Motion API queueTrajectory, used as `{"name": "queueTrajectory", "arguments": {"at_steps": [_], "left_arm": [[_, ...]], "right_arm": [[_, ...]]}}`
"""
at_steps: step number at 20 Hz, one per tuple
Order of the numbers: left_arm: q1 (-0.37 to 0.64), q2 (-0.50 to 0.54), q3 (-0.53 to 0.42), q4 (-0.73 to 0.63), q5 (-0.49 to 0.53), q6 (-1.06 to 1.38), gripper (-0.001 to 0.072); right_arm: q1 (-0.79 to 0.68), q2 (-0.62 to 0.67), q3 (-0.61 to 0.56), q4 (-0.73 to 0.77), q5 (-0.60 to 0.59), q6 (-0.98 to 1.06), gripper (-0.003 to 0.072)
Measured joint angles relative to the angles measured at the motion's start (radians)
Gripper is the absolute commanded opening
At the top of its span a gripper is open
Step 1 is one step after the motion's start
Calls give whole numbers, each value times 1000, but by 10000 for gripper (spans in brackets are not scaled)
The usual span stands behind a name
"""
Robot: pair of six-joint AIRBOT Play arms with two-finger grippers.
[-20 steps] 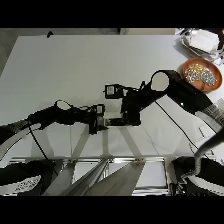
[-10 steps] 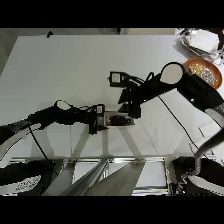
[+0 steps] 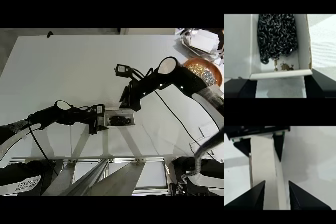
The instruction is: Fold the box and place the chain.
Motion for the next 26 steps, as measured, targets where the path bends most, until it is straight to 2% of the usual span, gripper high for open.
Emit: {"name": "queueTrajectory", "arguments": {"at_steps": [5,7,12,18,22,26], "left_arm": [[0,0,0,0,0,0,210],[0,0,0,0,0,0,210],[0,0,0,0,0,0,210],[0,0,0,0,0,0,210],[0,0,0,0,0,0,210],[0,0,0,0,0,0,210]], "right_arm": [[40,-34,-4,-58,37,8,304],[55,-34,-6,-76,46,12,352],[90,-6,-22,-119,50,39,370],[124,34,-80,-172,-9,67,391],[146,63,-90,-228,-62,98,449],[179,109,-97,-282,-86,151,449]]}}
